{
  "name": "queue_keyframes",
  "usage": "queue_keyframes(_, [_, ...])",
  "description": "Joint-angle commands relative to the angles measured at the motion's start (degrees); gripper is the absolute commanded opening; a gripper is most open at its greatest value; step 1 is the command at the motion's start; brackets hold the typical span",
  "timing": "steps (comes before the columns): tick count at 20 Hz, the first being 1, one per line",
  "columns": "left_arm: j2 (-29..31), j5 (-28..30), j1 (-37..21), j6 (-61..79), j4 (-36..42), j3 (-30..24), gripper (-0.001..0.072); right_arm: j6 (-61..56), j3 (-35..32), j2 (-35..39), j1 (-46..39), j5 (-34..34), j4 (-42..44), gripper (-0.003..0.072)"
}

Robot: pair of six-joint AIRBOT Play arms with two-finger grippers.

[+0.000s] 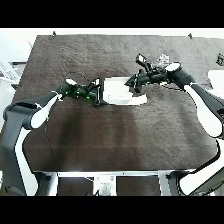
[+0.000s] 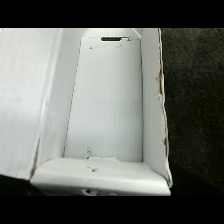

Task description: Fold the box and place the chain.

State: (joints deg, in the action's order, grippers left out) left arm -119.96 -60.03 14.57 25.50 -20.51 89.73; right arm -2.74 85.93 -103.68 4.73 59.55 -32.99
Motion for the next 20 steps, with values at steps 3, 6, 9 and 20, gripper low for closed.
queue_keyframes(3, [0.0, 0.0, 0.0, 0.0, 0.0, 0.0, 0.0538, -2.7, 0.0, -3.6, 0.7, -6.4, -0.3, 0.0010])
queue_keyframes(6, [0.0, 0.0, 0.0, 0.0, 0.0, 0.0, 0.0537, -2.9, 0.0, -5.6, 1.2, -6.4, -1.3, 0.0010])
queue_keyframes(9, [0.0, 0.0, 0.0, 0.0, 0.0, 0.0, 0.0537, -2.8, 0.1, -5.7, 1.3, -6.4, -2.1, 0.0010])
queue_keyframes(20, [0.0, 0.0, 0.0, 0.0, 0.0, 0.0, 0.0537, -1.7, -5.6, 11.3, 1.2, -6.5, -10.0, 0.0006])
